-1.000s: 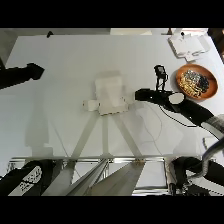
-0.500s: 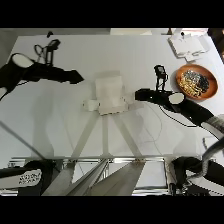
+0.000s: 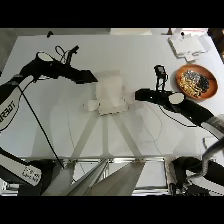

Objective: Fold the box and place the chain.

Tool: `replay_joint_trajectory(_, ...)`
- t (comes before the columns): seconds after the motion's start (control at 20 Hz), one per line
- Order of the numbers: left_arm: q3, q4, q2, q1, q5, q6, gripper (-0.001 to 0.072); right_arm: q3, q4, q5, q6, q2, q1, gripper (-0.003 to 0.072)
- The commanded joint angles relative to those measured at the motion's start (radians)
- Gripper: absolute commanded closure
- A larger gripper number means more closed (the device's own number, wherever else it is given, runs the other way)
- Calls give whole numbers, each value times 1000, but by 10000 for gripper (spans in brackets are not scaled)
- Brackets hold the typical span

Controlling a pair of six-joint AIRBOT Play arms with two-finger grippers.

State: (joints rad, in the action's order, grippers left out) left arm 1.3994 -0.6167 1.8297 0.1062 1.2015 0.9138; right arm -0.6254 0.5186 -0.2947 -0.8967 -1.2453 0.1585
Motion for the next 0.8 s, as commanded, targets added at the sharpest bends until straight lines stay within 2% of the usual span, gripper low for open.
replay_joint_trajectory(0.0,13,2,26,37,33,-35,26,0,0,0,0,1,1,673)
replay_joint_trajectory(0.05,13,-7,27,52,32,-44,77,0,0,0,0,1,1,673)
replay_joint_trajectory(0.1,13,-24,29,67,23,-46,89,0,0,0,0,1,1,673)
replay_joint_trajectory(0.3,13,-24,42,96,16,-77,96,0,0,0,0,1,1,673)
replay_joint_trajectory(0.4,13,-24,42,103,26,-119,262,0,0,0,0,1,1,673)
replay_joint_trajectory(0.6,13,-29,43,114,44,-212,303,0,0,0,0,1,1,673)
replay_joint_trajectory(0.75,13,-28,43,119,58,-287,465,0,0,0,0,1,1,673)
